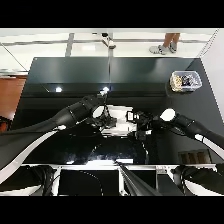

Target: Fold the box and place the chain.

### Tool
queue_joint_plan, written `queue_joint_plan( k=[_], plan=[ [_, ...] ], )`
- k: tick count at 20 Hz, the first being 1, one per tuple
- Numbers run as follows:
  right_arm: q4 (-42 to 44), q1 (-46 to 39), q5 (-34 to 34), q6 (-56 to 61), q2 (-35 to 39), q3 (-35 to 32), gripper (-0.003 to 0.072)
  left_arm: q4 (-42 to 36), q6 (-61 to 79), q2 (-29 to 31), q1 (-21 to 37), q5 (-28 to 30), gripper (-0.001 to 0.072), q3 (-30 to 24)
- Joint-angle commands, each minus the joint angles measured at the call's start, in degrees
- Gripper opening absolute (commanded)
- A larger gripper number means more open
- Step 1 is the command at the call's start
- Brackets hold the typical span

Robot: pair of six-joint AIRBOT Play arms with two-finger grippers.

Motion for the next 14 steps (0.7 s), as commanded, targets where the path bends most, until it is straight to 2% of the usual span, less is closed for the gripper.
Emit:
queue_joint_plan(
  k=[1,4,5,6,8,11,14],
  plan=[
    [0.0,0.0,0.0,0.0,0.0,0.0,0.0473,-0.2,-0.1,-0.9,0.2,-0.2,0.0308,0.2],
    [0.0,0.0,0.0,0.0,0.0,0.0,0.0473,-0.2,0.2,-1.1,0.2,-0.8,0.0045,0.2],
    [0.0,0.0,0.0,0.0,0.0,0.0,0.0473,-0.2,0.3,-1.1,0.2,-0.8,0.0022,0.2],
    [0.0,0.0,0.0,0.0,0.0,0.0,0.0476,-0.2,0.3,-1.1,0.2,-0.8,0.0022,0.2],
    [0.0,0.0,1.0,1.6,0.2,0.1,0.0619,-0.2,0.3,-1.1,0.2,-0.9,0.0022,0.2],
    [-1.3,0.0,3.2,3.4,3.2,0.1,0.0619,-0.2,1.0,-1.1,0.2,-3.2,0.0022,0.2],
    [-7.9,0.0,5.3,6.3,7.6,0.1,0.0619,-0.3,1.3,-0.9,0.1,-4.0,0.0022,0.2]
  ],
)
